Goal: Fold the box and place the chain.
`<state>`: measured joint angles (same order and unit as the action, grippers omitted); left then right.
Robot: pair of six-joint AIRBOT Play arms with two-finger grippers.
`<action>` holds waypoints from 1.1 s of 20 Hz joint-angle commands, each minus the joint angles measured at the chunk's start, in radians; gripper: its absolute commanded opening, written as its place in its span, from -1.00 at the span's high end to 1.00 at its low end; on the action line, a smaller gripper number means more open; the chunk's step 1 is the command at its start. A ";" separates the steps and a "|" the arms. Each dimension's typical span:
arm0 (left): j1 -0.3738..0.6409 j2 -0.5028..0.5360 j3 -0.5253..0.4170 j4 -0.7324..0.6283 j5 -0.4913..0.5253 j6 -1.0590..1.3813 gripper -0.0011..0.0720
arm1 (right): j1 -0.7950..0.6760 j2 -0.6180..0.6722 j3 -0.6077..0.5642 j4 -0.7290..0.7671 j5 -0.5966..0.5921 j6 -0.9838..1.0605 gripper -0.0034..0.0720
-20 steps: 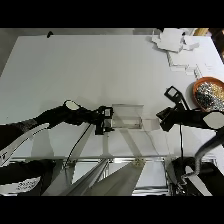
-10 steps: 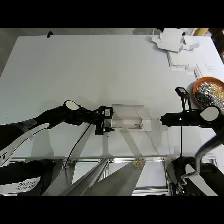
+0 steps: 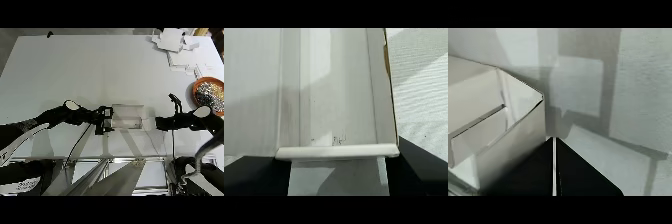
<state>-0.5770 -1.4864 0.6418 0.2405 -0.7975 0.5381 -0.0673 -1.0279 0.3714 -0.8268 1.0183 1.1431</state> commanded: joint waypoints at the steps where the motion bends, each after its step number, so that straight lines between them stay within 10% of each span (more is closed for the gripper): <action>1: 0.000 0.000 0.000 0.000 0.000 0.000 0.21 | 0.000 0.040 -0.004 0.062 0.021 -0.029 0.79; 5: 0.000 0.000 0.000 0.000 0.000 0.000 0.21 | 0.000 0.110 -0.017 0.161 0.029 -0.062 0.58; 8: 0.000 0.000 0.000 0.000 0.000 0.000 0.21 | 0.000 0.111 -0.045 0.232 0.029 -0.101 0.07; 22: 0.000 0.000 0.000 0.000 0.000 0.000 0.21 | 0.270 0.111 0.028 0.045 -0.150 0.137 -0.09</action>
<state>-0.5770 -1.4864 0.6418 0.2405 -0.7971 0.5381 0.1360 -0.9173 0.3630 -0.6621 0.9272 1.1416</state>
